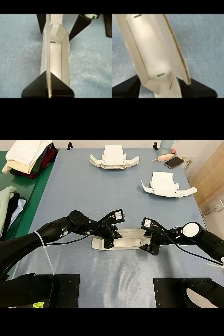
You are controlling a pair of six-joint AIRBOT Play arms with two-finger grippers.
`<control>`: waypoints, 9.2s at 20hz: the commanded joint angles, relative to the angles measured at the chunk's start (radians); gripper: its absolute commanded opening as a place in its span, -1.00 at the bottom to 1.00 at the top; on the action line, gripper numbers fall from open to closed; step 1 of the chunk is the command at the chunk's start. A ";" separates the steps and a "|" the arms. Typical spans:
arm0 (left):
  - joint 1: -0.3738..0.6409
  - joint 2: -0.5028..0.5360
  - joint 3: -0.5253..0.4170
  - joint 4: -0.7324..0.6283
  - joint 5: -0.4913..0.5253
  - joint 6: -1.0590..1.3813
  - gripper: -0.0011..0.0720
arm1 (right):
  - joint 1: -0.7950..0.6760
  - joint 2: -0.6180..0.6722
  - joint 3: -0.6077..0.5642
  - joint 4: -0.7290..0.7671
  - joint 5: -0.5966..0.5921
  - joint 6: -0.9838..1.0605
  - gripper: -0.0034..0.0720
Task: Fold the box.
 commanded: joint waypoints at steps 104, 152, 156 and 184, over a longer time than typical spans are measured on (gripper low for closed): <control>0.156 0.196 0.000 0.409 -0.406 -0.820 -0.84 | -0.089 -0.172 0.000 0.161 0.095 -0.416 0.45; 0.112 0.575 -0.188 0.448 -0.124 -0.703 0.94 | -0.089 -0.172 0.001 0.161 0.094 -0.416 0.45; 0.111 0.481 -0.190 0.448 -0.122 -0.565 0.94 | -0.089 -0.172 0.001 0.161 0.094 -0.416 0.45; 0.089 0.079 -0.172 0.011 -0.008 0.104 -0.11 | -0.090 -0.172 0.001 0.161 0.093 -0.416 0.45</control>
